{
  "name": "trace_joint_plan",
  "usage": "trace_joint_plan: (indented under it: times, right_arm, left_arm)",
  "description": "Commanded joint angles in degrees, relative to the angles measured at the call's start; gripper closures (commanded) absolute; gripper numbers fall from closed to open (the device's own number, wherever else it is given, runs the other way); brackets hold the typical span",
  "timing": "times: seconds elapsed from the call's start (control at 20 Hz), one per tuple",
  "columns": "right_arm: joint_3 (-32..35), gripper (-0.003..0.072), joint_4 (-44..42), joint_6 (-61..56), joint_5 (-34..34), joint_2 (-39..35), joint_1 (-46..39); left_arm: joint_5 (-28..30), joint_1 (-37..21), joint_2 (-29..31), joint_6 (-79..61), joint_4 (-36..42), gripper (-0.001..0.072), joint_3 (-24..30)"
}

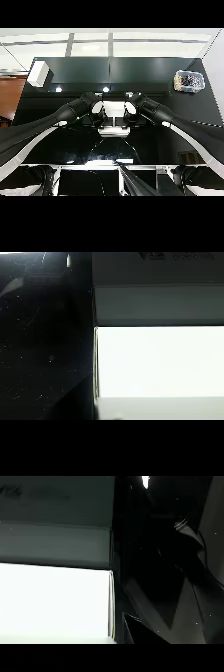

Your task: Fold the box and place the chain.

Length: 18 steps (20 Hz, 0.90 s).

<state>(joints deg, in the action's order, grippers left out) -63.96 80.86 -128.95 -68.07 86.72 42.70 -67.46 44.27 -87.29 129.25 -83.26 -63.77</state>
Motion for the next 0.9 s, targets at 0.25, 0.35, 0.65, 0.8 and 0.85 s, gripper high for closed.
trace_joint_plan:
  times: [0.25, 0.35, 0.65, 0.8, 0.85]
  right_arm:
    - [0.0, 0.0496, 0.0, -3.9, -0.3, 0.5, 0.2]
    - [-0.1, 0.0634, 0.1, -3.6, -0.3, 0.5, 0.3]
    - [-0.1, 0.0621, 0.7, -1.2, -0.3, 0.5, 1.0]
    - [-0.1, 0.0471, 1.0, -1.1, -0.9, 0.4, 1.0]
    - [-0.1, 0.0470, 1.5, -1.1, -1.3, 0.4, 1.1]
  left_arm:
    - [0.0, 0.0, 0.0, 0.0, 0.0, 0.0681, 0.0]
    - [0.0, 0.0, 0.0, 0.0, 0.0, 0.0680, 0.0]
    - [0.0, 0.0, 0.0, 0.0, 0.0, 0.0680, 0.0]
    - [0.0, 0.0, 0.0, 0.0, 0.0, 0.0680, 0.0]
    - [0.0, 0.0, 0.0, 0.0, 0.0, 0.0680, 0.0]
